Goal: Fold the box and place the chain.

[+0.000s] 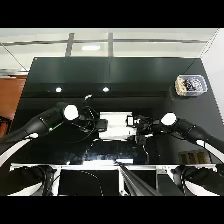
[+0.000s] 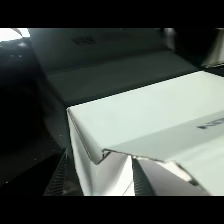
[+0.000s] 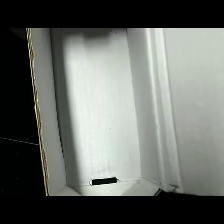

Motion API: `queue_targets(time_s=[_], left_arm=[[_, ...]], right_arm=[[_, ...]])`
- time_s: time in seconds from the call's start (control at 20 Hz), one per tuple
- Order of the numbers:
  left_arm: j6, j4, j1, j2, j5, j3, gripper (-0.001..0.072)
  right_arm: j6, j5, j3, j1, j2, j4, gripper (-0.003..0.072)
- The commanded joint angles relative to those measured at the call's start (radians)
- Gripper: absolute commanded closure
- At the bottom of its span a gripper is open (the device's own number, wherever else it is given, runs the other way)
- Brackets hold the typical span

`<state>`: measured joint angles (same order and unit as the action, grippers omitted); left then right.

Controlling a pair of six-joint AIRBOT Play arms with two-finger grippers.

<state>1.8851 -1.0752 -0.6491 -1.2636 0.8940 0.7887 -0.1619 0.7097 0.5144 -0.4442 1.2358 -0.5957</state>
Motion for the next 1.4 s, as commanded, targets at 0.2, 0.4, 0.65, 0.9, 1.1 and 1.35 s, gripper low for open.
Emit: queue_targets(time_s=[0.2,0.4,0.65,0.9,1.1,1.35], left_arm=[[0.252,-0.237,-0.16,-0.108,0.09,0.155,0.0249],[0.349,-0.297,-0.194,-0.164,0.147,0.213,0.025],[0.402,-0.323,-0.193,-0.165,0.192,0.221,0.0252],[0.44,-0.331,-0.193,-0.165,0.191,0.226,0.0443],[0.455,-0.331,-0.193,-0.166,0.19,0.226,0.0566],[0.48,-0.339,-0.193,-0.166,0.191,0.226,0.0534]], right_arm=[[0.0,0.0,0.0,0.0,0.001,0.0,0.0253],[0.0,0.0,0.0,0.0,0.001,0.0,0.0254],[0.0,0.0,0.0,0.0,0.001,0.0,0.0253],[0.0,0.0,0.0,0.0,0.001,0.0,0.0253],[0.0,0.0,0.0,0.0,0.001,0.0,0.0254],[0.0,0.0,0.0,0.0,0.001,0.0,0.0254]])
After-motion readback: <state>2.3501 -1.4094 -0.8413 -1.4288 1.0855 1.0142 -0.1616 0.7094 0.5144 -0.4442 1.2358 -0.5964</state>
